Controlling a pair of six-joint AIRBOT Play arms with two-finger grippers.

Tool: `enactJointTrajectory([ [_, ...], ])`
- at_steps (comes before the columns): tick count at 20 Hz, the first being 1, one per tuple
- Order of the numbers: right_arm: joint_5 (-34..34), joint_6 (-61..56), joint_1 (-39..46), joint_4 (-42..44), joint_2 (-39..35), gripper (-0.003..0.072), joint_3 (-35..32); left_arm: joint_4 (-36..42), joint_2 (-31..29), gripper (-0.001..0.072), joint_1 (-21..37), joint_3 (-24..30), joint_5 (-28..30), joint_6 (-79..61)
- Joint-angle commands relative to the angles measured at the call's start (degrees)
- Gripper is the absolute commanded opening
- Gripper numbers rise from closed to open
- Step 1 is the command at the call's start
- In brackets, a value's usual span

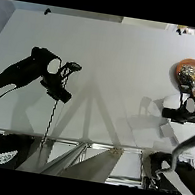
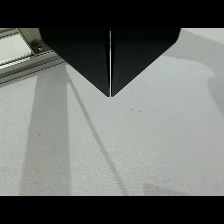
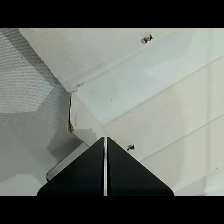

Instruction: Fold the box and place the chain.

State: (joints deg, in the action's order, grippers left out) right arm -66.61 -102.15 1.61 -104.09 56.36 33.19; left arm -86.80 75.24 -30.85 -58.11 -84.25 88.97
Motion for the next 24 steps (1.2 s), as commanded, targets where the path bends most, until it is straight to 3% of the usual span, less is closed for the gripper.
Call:
enactJointTrajectory([
  [1, 0.0, 0.0, 0.0, 0.0, 0.0, 0.002, 0.0, 0.0, 0.0, 0.001, 0.0, 0.0, 0.0, 0.0],
  [15, 4.0, 2.9, 0.0, 1.9, 0.0, 0.002, 0.0, 0.0, 0.0, 0.001, 0.0, 0.0, 0.0, 0.0],
  [17, 4.4, 5.3, 0.0, -2.5, 0.0, 0.0017, 0.8, 0.0, 0.0, 0.001, 0.0, 0.0, 0.0, 0.0],
  [21, 2.9, 3.7, 2.6, -23.9, 0.0, 0.0014, 5.3, 0.0, 0.0, 0.001, 0.0, 0.0, 0.0, 0.0],
  [24, 8.6, 18.6, 13.5, -27.7, 0.0, 0.0013, 6.3, 0.0, 0.0, 0.001, 0.0, 0.0, 0.0, 0.0],
])
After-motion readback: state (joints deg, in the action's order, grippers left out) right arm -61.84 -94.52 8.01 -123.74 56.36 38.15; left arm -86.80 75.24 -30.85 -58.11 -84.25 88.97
